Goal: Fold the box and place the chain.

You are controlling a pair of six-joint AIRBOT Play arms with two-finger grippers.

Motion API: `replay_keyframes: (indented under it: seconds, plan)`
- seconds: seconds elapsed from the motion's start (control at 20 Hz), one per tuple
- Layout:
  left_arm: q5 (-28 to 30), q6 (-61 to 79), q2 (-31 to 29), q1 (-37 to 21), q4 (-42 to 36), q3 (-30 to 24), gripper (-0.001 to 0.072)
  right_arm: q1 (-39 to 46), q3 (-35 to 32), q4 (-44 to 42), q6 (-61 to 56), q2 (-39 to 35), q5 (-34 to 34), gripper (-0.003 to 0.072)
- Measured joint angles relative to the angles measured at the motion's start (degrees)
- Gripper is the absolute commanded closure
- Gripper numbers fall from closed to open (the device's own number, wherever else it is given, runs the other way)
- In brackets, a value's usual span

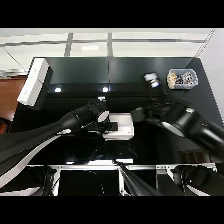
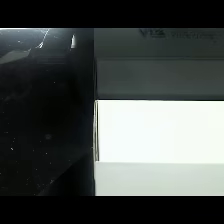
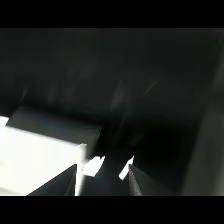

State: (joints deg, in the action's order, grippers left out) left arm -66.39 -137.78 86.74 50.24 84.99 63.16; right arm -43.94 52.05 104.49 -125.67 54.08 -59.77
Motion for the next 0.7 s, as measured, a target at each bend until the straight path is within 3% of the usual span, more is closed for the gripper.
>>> replay_keyframes:
  seconds: [0.15, 0.3, 0.35, 0.4, 0.55, 0.7]
  plan:
    - [0.00, -0.02, 0.00, 0.02, 0.00, 0.00, 0.0685, 4.50, -0.59, 12.87, 0.55, -4.11, -0.11, 0.0301]
    - [0.20, -0.02, 0.00, 0.02, 0.02, 0.00, 0.0685, 14.32, -3.82, 19.54, 0.48, -4.59, 8.68, 0.0295]
    - [0.20, -0.02, 0.00, 0.00, 0.00, 0.00, 0.0685, 18.21, -5.11, 20.55, -0.26, -3.89, 13.20, 0.0039]
    - [0.22, -0.02, 0.00, 0.02, 0.02, 0.00, 0.0685, 22.47, -6.16, 20.65, -1.11, -2.51, 18.03, -0.0034]
    - [0.24, -0.02, 0.00, 0.00, 0.00, 0.00, 0.0685, 33.94, -5.68, 14.01, -2.08, 5.20, 28.87, -0.0034]
    - [0.26, -0.02, 0.00, 0.00, 0.02, 0.00, 0.0685, 41.97, 4.52, 6.62, 2.93, 17.42, 30.01, -0.0034]
